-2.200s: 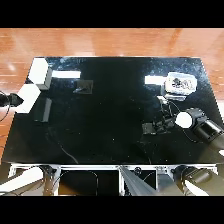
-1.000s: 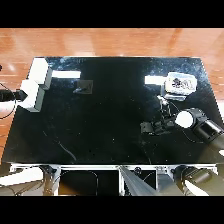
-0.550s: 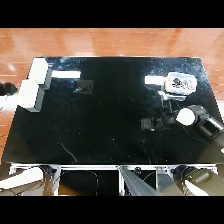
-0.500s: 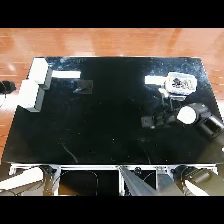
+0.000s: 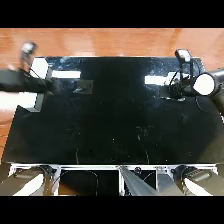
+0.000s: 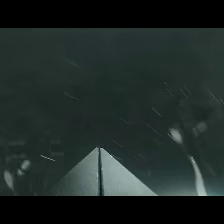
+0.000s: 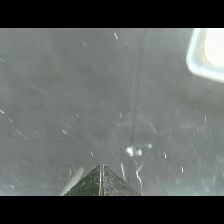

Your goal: Fold the box and place the chain.

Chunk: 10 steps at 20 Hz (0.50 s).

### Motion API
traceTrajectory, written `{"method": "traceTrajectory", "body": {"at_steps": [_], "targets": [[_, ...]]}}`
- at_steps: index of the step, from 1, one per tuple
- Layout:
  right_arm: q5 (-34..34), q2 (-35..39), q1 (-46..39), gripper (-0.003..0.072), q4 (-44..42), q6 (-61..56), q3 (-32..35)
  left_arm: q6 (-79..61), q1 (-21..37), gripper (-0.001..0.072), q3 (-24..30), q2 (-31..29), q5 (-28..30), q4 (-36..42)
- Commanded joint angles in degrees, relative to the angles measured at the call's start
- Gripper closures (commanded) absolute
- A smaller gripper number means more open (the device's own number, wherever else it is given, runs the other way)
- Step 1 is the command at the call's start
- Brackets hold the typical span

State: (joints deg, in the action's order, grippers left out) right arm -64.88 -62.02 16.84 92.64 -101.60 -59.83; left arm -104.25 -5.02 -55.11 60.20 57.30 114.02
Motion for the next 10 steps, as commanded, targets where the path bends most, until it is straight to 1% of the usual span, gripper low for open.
{"method": "traceTrajectory", "body": {"at_steps": [1,3,6,10], "targets": [[-2.47,-0.28,-0.76,0.0654,3.63,-3.1,5.66,11.76,-12.94,0.0691,10.69,-2.89,-7.91,-8.41],[-0.68,0.7,-0.76,0.0655,5.6,-4.87,9.64,12.13,-14.01,0.069,11.23,-2.93,-7.43,-8.76],[-2.19,0.68,-0.76,0.0655,4.9,-4.9,9.86,12.13,-13.66,0.0689,11.23,-2.95,-7.96,-8.74],[-2.16,0.7,-0.76,0.0656,4.94,-4.9,9.86,12.13,-13.66,0.0689,11.23,-2.86,-8.09,-8.59]]}}
